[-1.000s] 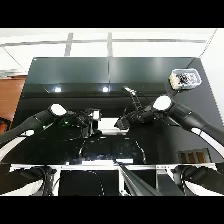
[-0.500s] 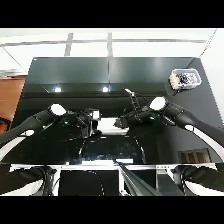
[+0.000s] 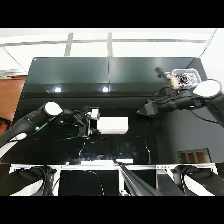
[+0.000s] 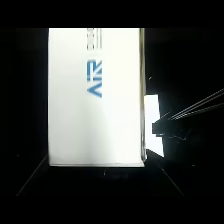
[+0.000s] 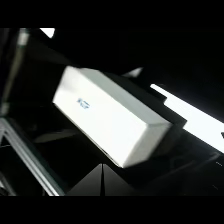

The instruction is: Fold the box and place the chain.

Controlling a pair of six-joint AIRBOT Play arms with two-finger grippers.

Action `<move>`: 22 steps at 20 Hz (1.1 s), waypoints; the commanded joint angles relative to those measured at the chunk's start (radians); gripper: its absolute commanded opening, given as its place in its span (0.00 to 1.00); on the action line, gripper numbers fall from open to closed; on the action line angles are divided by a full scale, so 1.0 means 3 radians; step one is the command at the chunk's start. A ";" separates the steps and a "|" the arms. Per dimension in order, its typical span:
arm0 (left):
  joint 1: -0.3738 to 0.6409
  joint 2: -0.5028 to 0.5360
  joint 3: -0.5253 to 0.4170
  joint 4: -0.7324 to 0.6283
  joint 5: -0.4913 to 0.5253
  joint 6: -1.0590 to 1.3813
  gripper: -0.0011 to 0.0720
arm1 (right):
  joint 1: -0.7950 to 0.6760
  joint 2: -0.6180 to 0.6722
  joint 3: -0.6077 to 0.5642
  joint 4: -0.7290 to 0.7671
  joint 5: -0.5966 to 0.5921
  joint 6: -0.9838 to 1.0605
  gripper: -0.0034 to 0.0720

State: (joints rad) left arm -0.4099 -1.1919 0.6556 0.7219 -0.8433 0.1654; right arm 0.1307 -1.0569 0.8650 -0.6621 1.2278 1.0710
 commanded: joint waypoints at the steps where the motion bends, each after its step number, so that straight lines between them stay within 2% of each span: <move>1: -0.0033 0.0262 0.0188 0.0264 -0.0285 -0.0757 1.00 | -0.0422 0.0234 0.0010 -0.0179 0.0226 0.0071 0.06; 4: -0.0247 0.0058 0.0518 0.0245 -0.0240 -0.1263 0.99 | -0.0427 0.0234 0.0010 -0.0168 -0.0001 0.0072 0.06; 7: -0.0542 -0.0453 0.0978 0.0249 -0.0169 -0.1686 0.99 | -0.0429 0.0234 0.0010 -0.0165 -0.0094 0.0072 0.06; 11: -0.0708 -0.1033 0.1499 0.0462 -0.0486 -0.2084 0.99 | -0.0429 0.0234 0.0010 -0.0165 -0.0043 0.0074 0.06; 17: -0.0725 -0.1106 0.1583 0.0565 -0.0814 -0.2099 0.99 | -0.0429 0.0234 0.0010 -0.0174 -0.0022 0.0072 0.06; 22: -0.0932 -0.1104 0.1653 0.1054 -0.0896 -0.2342 0.99 | -0.0429 0.0234 0.0010 -0.0179 -0.0020 0.0072 0.06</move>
State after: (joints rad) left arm -0.6567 -1.5200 1.1381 0.9440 -1.0904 -0.4828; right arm 0.0029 -0.9878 0.8677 -0.7143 1.2209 1.0927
